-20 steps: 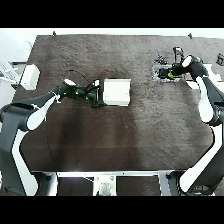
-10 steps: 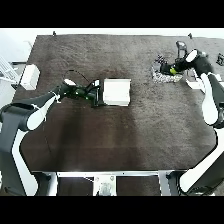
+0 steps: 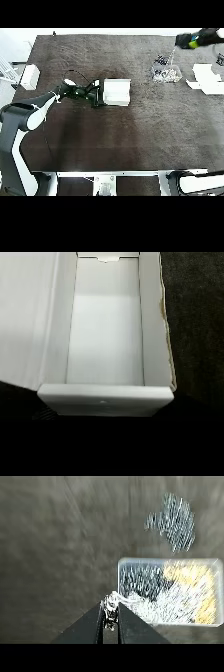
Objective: Fold the box and place the chain.
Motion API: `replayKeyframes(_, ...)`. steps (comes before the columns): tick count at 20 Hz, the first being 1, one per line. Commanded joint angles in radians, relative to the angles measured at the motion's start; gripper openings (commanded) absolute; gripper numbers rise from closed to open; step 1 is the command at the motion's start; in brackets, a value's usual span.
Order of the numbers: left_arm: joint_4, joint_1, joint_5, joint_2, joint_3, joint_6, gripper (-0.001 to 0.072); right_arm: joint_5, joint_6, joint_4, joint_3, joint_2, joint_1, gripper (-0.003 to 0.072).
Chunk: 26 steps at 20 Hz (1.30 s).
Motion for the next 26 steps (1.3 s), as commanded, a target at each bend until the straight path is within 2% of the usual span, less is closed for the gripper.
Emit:
replayKeyframes(1, 0.0, 0.0, 0.0, 0.0, 0.0, 0.0, 0.047, 0.023, -0.007, -0.04, 0.0, 0.19, 0.071, 0.0004)
replayKeyframes(5, 0.0, -0.001, 0.0, 0.0, 0.0, 0.0, 0.047, 0.114, -0.006, -0.057, 0.0, 0.338, 0.185, 0.0004)
replayKeyframes(8, 0.0, -0.001, 0.0, 0.0, 0.0, 0.0, 0.047, 0.229, 0.005, -0.068, 0.0, 0.376, 0.269, 0.0004)
replayKeyframes(11, 0.0, 0.0, 0.0, 0.0, 0.0, 0.0, 0.047, 0.296, 0.013, -0.068, -0.004, 0.381, 0.367, 0.0004)
replayKeyframes(20, 0.0, 0.0, 0.0, 0.0, 0.0, 0.0, 0.047, 0.286, 0.092, -0.067, -0.162, 0.38, 0.551, 0.0005)
replayKeyframes(24, 0.0, -0.001, 0.0, 0.0, 0.0, 0.0, 0.047, 0.179, 0.119, -0.031, -0.284, 0.377, 0.572, 0.0005)
replayKeyframes(26, 0.0, -0.001, 0.0, 0.0, 0.0, 0.0, 0.047, 0.075, 0.119, 0.032, -0.365, 0.377, 0.571, 0.0005)
